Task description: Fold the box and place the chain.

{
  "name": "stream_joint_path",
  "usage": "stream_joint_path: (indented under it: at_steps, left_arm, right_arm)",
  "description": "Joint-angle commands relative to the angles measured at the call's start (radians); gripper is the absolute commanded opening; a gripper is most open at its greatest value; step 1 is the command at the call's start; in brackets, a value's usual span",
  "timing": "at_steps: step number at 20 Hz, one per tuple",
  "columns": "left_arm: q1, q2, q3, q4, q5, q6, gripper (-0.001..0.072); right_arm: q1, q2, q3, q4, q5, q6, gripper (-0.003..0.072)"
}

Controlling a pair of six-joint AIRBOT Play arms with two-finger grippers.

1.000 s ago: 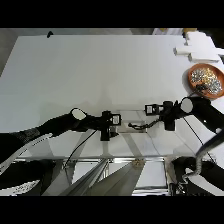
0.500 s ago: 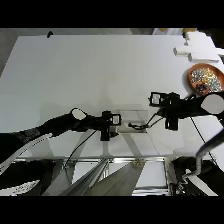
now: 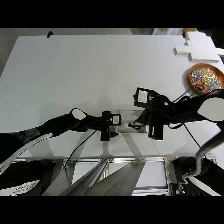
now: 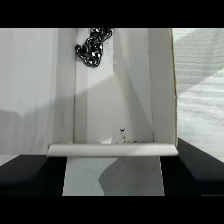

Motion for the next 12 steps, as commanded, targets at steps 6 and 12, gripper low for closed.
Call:
stream_joint_path:
  at_steps: [6, 12]
  left_arm:
    - [0.000, 0.001, 0.001, 0.000, 0.000, 0.000, 0.0323]
    - [0.000, 0.001, 0.001, 0.000, 0.000, 0.000, 0.0323]
  right_arm:
    - [0.067, -0.188, 0.001, -0.150, -0.047, 0.236, 0.0018]
    - [0.067, -0.206, 0.005, -0.194, -0.069, 0.249, 0.0228]
